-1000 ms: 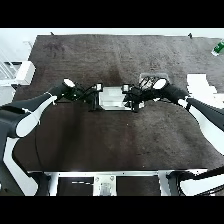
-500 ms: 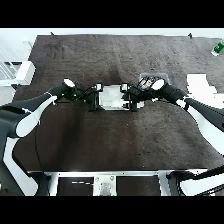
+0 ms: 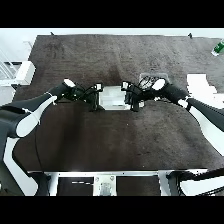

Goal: Fold the box and place the chain.

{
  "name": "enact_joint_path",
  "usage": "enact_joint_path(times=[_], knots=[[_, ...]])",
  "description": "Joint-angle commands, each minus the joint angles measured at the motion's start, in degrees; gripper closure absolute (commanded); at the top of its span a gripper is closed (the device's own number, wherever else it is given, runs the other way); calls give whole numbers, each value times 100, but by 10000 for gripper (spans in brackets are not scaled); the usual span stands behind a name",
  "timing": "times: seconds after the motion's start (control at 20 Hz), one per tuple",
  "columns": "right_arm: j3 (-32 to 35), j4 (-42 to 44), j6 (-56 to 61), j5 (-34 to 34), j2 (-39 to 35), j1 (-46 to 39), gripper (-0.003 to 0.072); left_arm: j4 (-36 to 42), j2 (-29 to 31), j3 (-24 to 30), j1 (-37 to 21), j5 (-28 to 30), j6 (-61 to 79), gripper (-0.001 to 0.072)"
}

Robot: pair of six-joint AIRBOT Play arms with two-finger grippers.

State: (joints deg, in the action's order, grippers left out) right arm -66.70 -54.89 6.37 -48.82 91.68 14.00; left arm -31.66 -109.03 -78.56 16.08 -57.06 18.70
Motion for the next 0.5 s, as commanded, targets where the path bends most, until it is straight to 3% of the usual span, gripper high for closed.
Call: enact_joint_path(times=[0.0,0.25,0.45], knots=[[-24,-885,1102,17,-385,-107,672,-22,4,-4,0,-13,-7,241],[-24,-881,3053,17,-1169,-503,671,-22,4,-4,0,2,-28,241],[17,-879,5252,7,-1276,-1163,672,-22,4,-4,0,2,-28,240]])
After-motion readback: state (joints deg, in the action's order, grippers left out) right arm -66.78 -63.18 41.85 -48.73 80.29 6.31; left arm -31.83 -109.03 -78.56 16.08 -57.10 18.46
